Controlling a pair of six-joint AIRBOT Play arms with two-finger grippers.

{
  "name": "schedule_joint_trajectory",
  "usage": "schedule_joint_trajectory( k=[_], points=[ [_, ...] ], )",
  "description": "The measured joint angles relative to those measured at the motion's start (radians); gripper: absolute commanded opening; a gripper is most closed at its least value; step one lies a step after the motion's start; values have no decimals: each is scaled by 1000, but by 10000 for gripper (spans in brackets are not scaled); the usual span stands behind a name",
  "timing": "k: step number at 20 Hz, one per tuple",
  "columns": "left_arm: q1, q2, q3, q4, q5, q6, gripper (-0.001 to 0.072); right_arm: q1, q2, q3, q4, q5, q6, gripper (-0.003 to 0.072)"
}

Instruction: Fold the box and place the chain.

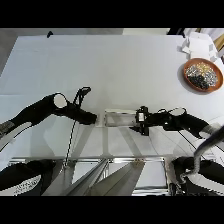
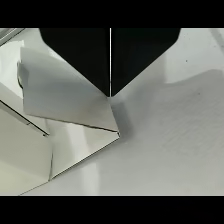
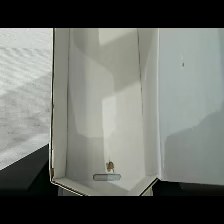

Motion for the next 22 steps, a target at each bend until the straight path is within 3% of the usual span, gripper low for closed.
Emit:
schedule_joint_trajectory(
  k=[14,16,22],
  points=[
    [13,69,0,-77,-21,47,15,0,0,0,1,0,-1,337],
    [11,74,0,-87,-22,48,92,0,0,0,0,0,0,337],
    [7,92,0,-124,-29,68,156,0,0,0,0,0,0,337]
  ],
)
